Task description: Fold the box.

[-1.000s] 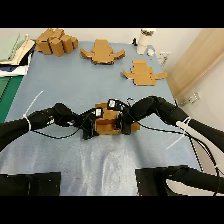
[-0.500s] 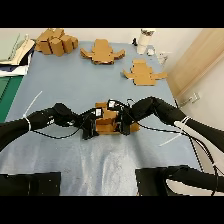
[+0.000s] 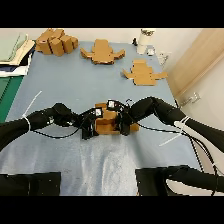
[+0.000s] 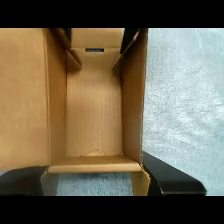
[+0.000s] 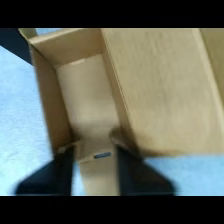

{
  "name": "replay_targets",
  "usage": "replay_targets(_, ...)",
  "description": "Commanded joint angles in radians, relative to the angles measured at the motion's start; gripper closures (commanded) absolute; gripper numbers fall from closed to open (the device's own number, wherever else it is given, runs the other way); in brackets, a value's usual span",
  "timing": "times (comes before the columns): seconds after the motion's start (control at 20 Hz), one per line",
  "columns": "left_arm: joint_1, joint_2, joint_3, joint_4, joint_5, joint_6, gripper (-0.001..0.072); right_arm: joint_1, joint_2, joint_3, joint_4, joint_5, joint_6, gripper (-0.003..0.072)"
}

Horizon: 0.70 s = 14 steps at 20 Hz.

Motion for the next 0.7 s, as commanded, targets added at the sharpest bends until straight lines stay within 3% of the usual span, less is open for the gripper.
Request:
replay_targets(0.0,0.000,0.000,0.001,0.000,0.001,0.000,0.0180,-0.001,0.016,0.000,-0.070,-0.027,0.109,0.0497)
replay_targets(0.05,0.000,0.000,0.001,0.000,0.001,0.000,0.0181,-0.001,0.031,0.000,-0.108,-0.027,0.175,0.0585)
replay_targets(0.1,0.000,0.000,0.001,0.000,0.001,0.000,0.0180,-0.002,0.047,0.000,-0.145,-0.028,0.243,0.0608)
replay_targets(0.15,0.000,0.000,0.001,0.000,0.001,0.000,0.0181,-0.003,0.067,0.000,-0.184,-0.028,0.314,0.0682)
replay_targets(0.35,0.000,0.000,0.001,0.000,0.001,0.000,0.0181,-0.042,0.154,0.000,-0.389,-0.055,0.655,0.0683)
replay_targets(0.55,0.000,0.000,0.001,0.000,0.001,0.000,0.0180,-0.141,0.243,0.000,-0.642,-0.094,1.186,0.0683)
replay_targets(0.65,0.000,0.000,0.001,0.000,0.001,0.000,0.0181,-0.240,0.227,0.000,-0.663,-0.136,1.318,0.0683)
